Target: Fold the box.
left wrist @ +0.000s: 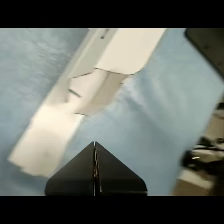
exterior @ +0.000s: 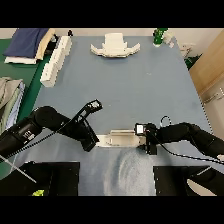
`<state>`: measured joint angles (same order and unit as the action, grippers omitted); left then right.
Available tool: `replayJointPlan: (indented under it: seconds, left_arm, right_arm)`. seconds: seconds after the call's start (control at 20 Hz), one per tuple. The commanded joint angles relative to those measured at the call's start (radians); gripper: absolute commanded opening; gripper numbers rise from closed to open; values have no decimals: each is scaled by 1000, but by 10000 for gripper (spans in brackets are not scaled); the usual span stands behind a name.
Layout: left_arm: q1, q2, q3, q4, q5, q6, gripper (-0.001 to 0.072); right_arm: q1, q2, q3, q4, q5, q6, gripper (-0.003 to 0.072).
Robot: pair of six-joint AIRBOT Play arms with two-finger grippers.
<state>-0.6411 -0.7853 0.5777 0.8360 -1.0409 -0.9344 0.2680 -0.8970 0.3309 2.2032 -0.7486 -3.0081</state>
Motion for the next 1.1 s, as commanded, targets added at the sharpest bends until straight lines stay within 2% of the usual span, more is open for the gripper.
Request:
replayJointPlan:
  seconds: [0.0,0.1,0.25,0.4,0.55,0.7,0.9,1.05]
  left_arm:
    - [-100,-36,1,-183,43,-185,11]
    - [-152,-113,1,-301,208,-188,11]
    - [-137,-196,1,-450,432,-200,11]
    - [-102,-210,1,-487,581,-200,11]
    - [-47,-234,1,-487,594,-248,11]
    - [-9,-315,1,-484,534,-304,11]
    - [-6,-417,1,-483,464,-341,11]
    - [-6,-450,1,-477,443,-341,11]
  right_arm:
    - [0,1,0,0,-1,0,474]
    - [0,1,0,0,-1,0,474]
    - [0,1,0,0,-1,0,474]
    - [0,1,0,0,-1,0,474]
    - [0,1,0,0,-1,0,474]
    - [0,1,0,0,-1,0,474]
    - [0,1,0,0,-1,0,474]
    - [0,1,0,0,-1,0,474]
